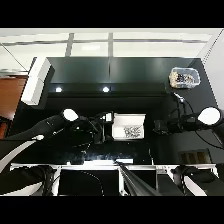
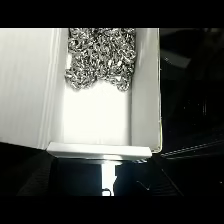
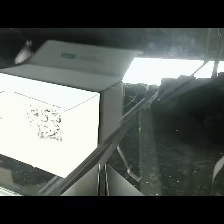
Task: Fold the box and place the chain.
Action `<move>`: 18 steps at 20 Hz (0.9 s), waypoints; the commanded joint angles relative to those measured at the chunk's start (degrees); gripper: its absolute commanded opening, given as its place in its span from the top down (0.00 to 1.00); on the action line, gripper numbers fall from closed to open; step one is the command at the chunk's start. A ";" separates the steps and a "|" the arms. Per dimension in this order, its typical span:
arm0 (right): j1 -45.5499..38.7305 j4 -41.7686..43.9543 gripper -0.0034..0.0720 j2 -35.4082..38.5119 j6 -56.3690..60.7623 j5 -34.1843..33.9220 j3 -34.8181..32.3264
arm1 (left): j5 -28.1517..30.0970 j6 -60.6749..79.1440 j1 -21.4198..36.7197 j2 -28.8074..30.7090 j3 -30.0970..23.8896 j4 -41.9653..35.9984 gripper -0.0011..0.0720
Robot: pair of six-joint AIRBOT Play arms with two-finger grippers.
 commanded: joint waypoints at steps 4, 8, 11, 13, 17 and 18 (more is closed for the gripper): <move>0.44 0.57 0.89 -2.08 0.42 -1.46 -0.59 | -0.39 -0.59 -0.28 -0.09 0.07 0.61 0.03; 0.44 0.50 0.89 -2.08 0.44 -1.46 -0.59 | -0.13 -3.58 -0.28 -1.33 1.38 0.74 0.03; 0.44 0.42 0.89 -2.08 0.44 -1.46 -0.59 | -0.55 -6.14 -0.28 -2.47 2.64 2.32 0.03; 0.44 0.42 0.89 -2.08 0.44 -1.46 -0.59 | -0.74 -6.14 -0.28 -2.56 2.75 2.36 0.08; 0.42 0.39 0.89 -2.08 0.44 -1.46 -0.59 | -0.63 -6.21 -0.28 -2.58 2.78 2.34 0.54; 0.42 0.39 0.89 -2.08 0.44 -1.46 -0.59 | -0.63 -6.21 -0.28 -2.58 2.78 2.34 0.54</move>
